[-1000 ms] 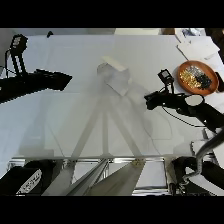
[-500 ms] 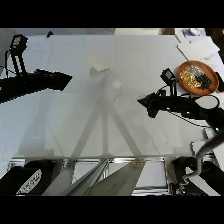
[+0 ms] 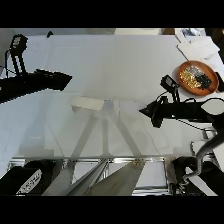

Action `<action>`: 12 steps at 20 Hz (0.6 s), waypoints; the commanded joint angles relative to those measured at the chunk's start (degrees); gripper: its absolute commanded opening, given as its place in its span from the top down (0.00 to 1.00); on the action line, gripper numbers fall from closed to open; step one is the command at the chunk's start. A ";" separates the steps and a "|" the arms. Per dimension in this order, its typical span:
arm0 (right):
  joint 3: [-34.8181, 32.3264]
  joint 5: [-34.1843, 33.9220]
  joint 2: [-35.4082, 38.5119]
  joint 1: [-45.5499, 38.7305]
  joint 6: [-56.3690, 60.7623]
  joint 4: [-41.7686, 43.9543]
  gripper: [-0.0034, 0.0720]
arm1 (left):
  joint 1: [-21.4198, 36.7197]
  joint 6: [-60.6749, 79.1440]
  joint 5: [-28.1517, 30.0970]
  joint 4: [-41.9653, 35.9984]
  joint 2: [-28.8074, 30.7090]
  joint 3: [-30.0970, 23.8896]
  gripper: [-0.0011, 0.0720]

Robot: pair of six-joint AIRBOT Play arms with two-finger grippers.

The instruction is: Fold the box and place the chain.

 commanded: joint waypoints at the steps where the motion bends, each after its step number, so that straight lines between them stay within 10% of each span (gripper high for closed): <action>1: -0.04 -8.41 -7.76 -0.04 -0.22 -1.70 0.94 | -0.02 0.02 0.00 0.00 -0.02 0.04 0.04; 12: -0.04 -21.03 -23.89 -0.07 -4.11 4.09 0.94 | -0.02 0.02 0.00 0.00 -0.02 0.04 0.04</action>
